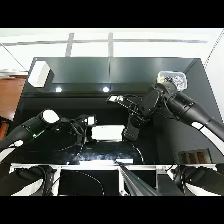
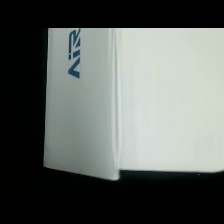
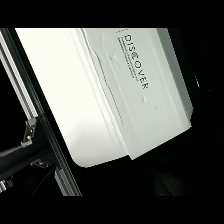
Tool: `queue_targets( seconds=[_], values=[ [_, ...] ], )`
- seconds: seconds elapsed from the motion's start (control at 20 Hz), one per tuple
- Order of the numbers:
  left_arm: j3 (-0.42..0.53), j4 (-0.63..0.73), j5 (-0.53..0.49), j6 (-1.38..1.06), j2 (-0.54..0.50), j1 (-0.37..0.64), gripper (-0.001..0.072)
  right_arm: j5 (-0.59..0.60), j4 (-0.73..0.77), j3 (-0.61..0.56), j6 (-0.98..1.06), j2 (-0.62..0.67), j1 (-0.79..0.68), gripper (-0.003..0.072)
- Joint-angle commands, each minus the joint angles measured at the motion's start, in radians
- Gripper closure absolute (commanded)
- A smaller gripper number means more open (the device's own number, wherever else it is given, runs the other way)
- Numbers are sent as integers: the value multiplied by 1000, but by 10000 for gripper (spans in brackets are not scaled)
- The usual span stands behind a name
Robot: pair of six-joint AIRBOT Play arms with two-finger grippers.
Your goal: Fold the box and place the chain.
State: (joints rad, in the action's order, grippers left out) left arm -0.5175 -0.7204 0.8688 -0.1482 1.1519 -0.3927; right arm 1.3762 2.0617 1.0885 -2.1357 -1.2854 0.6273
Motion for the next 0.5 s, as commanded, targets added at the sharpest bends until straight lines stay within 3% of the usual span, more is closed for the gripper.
queue_targets(
  seconds=[0.0, 0.45],
  values=[
    [1, 0, -1, 0, 0, 0, 223, 5, 17, 0, 14, 4, -3, -21],
    [1, 0, -1, 0, 0, 0, 224, -17, 62, 0, 53, -55, -34, -21]
  ],
)
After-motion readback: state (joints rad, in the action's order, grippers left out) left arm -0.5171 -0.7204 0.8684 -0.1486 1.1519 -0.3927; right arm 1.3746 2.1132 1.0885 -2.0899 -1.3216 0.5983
